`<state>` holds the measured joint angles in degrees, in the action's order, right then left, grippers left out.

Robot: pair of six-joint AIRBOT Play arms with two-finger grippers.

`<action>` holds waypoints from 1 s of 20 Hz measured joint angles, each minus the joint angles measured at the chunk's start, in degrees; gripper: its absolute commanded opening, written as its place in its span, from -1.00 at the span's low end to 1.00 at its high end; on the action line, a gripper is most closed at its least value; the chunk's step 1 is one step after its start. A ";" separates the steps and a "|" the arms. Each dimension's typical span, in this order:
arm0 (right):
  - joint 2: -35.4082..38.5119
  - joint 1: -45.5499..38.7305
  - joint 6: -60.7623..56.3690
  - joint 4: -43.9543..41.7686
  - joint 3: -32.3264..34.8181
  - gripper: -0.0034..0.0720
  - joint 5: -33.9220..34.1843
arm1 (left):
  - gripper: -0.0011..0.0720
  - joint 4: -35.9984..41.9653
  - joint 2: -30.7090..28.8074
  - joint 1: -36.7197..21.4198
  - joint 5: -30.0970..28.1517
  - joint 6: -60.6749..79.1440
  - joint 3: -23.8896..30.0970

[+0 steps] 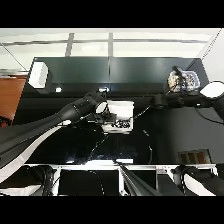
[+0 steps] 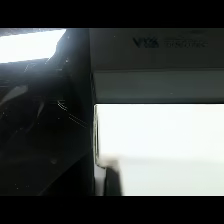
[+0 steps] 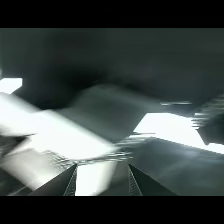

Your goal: Fold the box and place the chain.

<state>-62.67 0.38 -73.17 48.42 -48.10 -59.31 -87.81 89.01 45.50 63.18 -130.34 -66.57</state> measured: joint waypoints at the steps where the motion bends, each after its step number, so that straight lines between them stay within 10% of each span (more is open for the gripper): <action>1: 0.00 -2.49 -1.79 3.26 0.50 0.97 2.01 | -0.89 0.00 0.00 0.00 0.00 0.00 0.00; 10: -10.60 -10.36 -12.74 8.87 2.01 0.97 26.69 | -0.90 0.00 0.00 0.00 -0.02 -0.02 0.00; 20: -21.90 -10.80 -16.17 2.32 -3.63 0.95 32.65 | -0.90 0.02 0.00 0.00 0.00 -0.07 0.00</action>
<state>-84.58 -10.41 -89.34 50.74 -51.72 -26.65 -87.79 89.01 45.50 63.18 -130.41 -66.57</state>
